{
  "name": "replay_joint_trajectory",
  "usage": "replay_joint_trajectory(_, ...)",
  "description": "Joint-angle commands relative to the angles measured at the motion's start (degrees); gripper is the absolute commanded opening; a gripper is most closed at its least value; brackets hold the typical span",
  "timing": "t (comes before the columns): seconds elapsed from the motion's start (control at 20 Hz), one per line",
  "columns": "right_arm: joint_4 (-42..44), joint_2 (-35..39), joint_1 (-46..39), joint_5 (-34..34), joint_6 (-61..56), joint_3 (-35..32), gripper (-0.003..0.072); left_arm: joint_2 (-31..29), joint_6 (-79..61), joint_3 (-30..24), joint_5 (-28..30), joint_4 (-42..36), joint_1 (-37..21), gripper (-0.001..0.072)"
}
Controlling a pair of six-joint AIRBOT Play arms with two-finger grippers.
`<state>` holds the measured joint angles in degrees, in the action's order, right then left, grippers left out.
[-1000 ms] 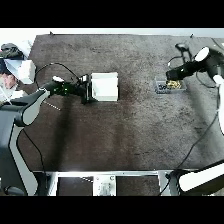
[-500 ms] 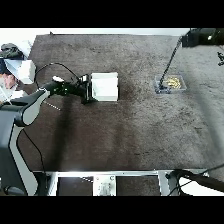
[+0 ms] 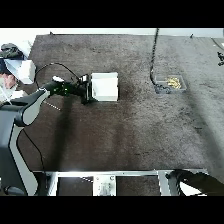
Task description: Fold the box and place the chain.
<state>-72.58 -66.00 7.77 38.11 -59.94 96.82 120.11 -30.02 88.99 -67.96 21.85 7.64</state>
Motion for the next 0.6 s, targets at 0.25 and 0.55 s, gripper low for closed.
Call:
replay_joint_trajectory(0.25, 0.0, -6.8, 11.6, -1.7, 0.4, 0.0, -0.0019, 0.0, 0.0, 0.0, 0.0, 0.0, 0.0, 0.0304)
replay_joint_trajectory(0.55, 0.0, -17.6, 13.4, 3.9, -0.9, -2.8, -0.0019, 0.0, 0.0, 0.0, 0.0, 0.0, 0.0, 0.0304)
